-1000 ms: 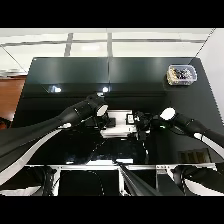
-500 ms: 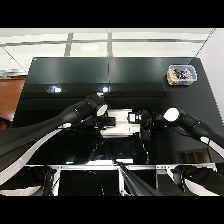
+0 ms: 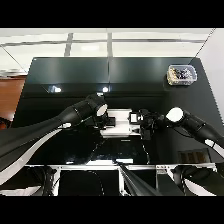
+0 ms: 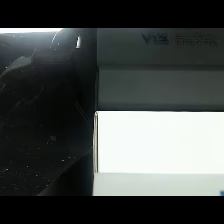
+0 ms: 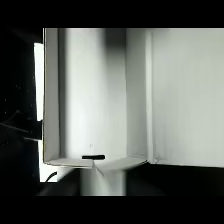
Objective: Fold the box and place the chain.
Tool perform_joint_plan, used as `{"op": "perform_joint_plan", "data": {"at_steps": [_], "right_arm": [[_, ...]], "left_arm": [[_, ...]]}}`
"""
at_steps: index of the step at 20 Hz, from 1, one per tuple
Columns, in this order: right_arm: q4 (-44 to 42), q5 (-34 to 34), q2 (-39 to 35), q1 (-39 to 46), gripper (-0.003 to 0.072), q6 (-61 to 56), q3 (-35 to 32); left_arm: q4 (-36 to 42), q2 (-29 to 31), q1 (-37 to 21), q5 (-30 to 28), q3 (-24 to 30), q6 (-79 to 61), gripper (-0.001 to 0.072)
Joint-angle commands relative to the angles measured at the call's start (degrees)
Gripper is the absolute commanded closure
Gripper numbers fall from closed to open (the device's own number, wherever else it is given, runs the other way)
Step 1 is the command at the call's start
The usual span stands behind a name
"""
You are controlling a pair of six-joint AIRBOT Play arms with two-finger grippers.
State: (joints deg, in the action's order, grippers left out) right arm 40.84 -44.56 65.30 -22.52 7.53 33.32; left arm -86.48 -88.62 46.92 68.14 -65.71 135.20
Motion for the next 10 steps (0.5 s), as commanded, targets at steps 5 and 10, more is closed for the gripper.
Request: {"op": "perform_joint_plan", "data": {"at_steps": [5, 10], "right_arm": [[-7.5, -1.6, 2.1, -1.4, 0.0477, 1.1, 0.0], [-9.7, 0.1, 3.5, -2.3, 0.0316, -2.1, 0.0]], "left_arm": [[0.2, 0.0, 0.0, -0.2, -0.1, 0.0, 0.0681], [0.2, 0.0, 0.0, -0.2, -0.1, 0.0, 0.0681]]}}
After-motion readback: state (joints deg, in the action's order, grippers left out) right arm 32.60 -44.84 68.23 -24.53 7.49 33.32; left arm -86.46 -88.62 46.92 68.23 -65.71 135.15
